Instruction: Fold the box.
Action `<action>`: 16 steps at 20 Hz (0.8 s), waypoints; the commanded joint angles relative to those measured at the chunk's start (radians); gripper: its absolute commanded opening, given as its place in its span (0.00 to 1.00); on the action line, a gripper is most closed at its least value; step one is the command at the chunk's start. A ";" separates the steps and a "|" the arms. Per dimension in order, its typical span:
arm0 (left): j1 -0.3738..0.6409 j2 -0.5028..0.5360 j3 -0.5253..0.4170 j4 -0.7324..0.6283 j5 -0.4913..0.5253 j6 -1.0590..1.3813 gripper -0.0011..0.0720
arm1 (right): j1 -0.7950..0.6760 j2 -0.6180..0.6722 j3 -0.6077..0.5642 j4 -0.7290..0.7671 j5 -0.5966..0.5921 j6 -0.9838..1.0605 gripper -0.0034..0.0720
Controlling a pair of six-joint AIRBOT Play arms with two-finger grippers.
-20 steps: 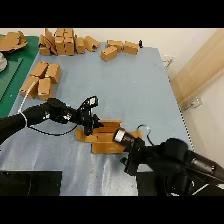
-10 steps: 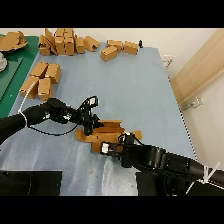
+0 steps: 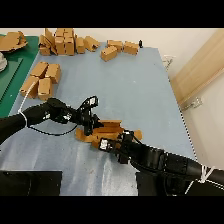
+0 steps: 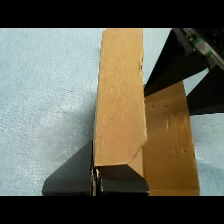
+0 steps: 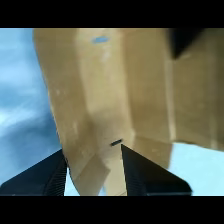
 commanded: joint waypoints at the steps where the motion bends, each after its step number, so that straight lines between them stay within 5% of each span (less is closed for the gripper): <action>1: 0.000 0.000 0.000 0.000 0.000 0.000 0.03 | 0.001 0.000 0.000 -0.095 0.029 0.109 0.71; 6: 0.000 0.000 0.000 0.000 0.000 0.000 0.03 | 0.001 -0.001 0.001 -0.155 0.040 0.105 0.72; 8: 0.000 0.000 0.000 0.000 0.000 0.000 0.03 | 0.001 -0.001 0.000 -0.128 0.039 0.103 0.99; 16: 0.000 0.000 0.000 0.000 0.000 0.000 0.03 | -0.079 0.021 -0.007 -0.080 0.098 0.061 0.99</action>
